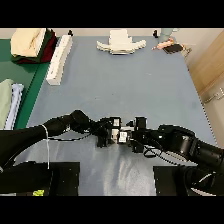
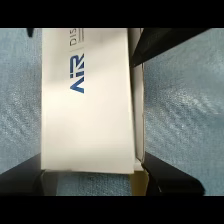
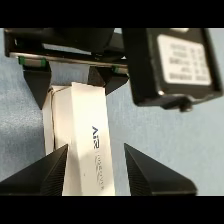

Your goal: Fold the box.

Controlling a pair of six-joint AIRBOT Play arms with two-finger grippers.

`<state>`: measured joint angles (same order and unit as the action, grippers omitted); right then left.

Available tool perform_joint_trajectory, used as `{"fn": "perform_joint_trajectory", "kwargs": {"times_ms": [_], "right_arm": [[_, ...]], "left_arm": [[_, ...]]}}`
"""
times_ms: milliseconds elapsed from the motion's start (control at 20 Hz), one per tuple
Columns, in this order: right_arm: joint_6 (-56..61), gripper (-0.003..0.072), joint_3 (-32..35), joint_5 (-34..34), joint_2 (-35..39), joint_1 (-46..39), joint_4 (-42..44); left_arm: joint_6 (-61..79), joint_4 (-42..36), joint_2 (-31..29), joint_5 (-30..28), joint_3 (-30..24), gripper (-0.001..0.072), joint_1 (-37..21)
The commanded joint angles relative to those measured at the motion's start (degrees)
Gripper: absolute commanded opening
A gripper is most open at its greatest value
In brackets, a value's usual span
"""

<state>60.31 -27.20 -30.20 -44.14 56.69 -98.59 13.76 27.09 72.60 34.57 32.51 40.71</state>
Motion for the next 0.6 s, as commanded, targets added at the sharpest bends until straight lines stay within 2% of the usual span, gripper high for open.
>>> {"fn": "perform_joint_trajectory", "kwargs": {"times_ms": [0,300,550], "right_arm": [[-0.37,0.0516,-0.04,-0.61,1.97,0.07,2.08],[-0.07,0.0515,0.04,-2.29,4.52,0.07,4.26],[6.73,0.0514,0.02,-0.37,3.37,-0.39,-6.38]], "left_arm": [[-0.11,-0.11,-0.04,0.02,0.0,0.0465,0.02],[-0.11,-0.11,-0.04,0.0,0.0,0.0464,0.02],[-0.11,-0.11,-0.04,0.02,0.0,0.0465,0.02]]}}
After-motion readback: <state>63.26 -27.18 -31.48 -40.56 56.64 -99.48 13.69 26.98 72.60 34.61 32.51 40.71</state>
